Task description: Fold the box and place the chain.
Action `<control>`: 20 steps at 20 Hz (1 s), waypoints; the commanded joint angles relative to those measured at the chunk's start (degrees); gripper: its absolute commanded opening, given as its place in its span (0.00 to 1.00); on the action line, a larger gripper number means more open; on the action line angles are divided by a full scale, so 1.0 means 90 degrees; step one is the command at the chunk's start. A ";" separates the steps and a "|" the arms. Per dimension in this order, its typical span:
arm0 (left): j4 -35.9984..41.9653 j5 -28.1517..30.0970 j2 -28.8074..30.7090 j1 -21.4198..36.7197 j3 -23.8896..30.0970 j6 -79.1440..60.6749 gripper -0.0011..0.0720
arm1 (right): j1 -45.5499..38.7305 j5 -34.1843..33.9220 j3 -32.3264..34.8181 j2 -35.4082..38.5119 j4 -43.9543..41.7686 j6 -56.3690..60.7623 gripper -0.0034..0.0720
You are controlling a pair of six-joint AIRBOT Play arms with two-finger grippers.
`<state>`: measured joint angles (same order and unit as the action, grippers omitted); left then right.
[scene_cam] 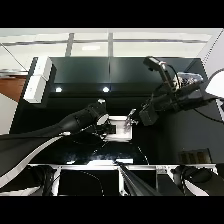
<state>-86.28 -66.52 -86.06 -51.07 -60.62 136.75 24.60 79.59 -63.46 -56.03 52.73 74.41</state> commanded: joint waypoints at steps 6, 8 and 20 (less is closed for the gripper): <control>-0.0005 -0.0002 -0.0002 0.0005 0.0002 -0.0002 0.06 | 0.0051 0.0083 0.0279 -0.0063 0.0923 0.0617 0.09; -0.0005 0.0000 -0.0002 0.0005 0.0002 -0.0002 0.06 | 0.0119 -0.0100 0.0510 -0.0068 0.0442 0.0559 0.09; -0.0007 -0.0002 -0.0002 0.0005 0.0002 -0.0002 0.06 | 0.0474 -0.1596 0.1656 -0.0393 -0.0440 0.0566 0.10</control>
<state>-86.30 -66.52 -86.06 -51.07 -60.62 136.75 28.58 68.25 -49.89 -57.93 50.92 79.53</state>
